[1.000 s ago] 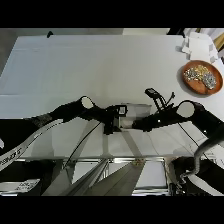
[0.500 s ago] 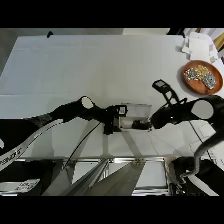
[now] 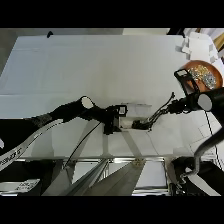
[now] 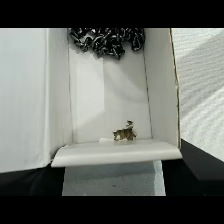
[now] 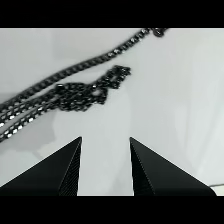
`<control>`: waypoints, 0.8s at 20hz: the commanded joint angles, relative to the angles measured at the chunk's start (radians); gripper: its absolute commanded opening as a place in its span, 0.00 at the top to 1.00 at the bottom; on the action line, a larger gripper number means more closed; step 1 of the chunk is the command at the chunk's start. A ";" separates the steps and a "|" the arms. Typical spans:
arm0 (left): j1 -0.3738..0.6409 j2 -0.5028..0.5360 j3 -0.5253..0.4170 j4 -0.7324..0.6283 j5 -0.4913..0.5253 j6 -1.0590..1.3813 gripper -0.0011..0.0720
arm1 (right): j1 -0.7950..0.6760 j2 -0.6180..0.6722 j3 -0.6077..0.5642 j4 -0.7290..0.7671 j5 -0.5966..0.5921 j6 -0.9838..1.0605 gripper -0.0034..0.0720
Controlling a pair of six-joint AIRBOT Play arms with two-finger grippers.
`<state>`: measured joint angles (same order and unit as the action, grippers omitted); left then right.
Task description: Fold the box and place the chain.
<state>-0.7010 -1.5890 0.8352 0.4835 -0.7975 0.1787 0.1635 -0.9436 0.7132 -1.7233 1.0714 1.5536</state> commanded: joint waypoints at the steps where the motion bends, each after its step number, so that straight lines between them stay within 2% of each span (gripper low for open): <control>1: 0.001 0.001 0.000 0.000 0.000 0.000 0.89 | -0.072 -0.129 0.001 0.025 -0.036 0.010 0.51; 6: 0.001 0.001 0.000 0.000 0.000 0.000 0.89 | -0.071 -0.282 0.001 0.086 -0.108 0.009 0.51; 11: 0.001 0.001 0.000 0.000 0.000 0.000 0.89 | -0.071 -0.318 0.001 0.083 -0.159 0.009 0.51; 13: 0.001 0.001 0.000 0.000 0.000 0.000 0.89 | -0.071 -0.320 0.000 0.084 -0.171 0.009 0.58; 15: 0.001 0.001 0.000 0.000 0.000 0.000 0.89 | -0.071 -0.330 -0.002 0.089 -0.171 0.010 0.58; 16: 0.001 0.001 0.000 0.000 0.000 0.000 0.89 | -0.071 -0.335 -0.009 0.090 -0.174 0.010 0.62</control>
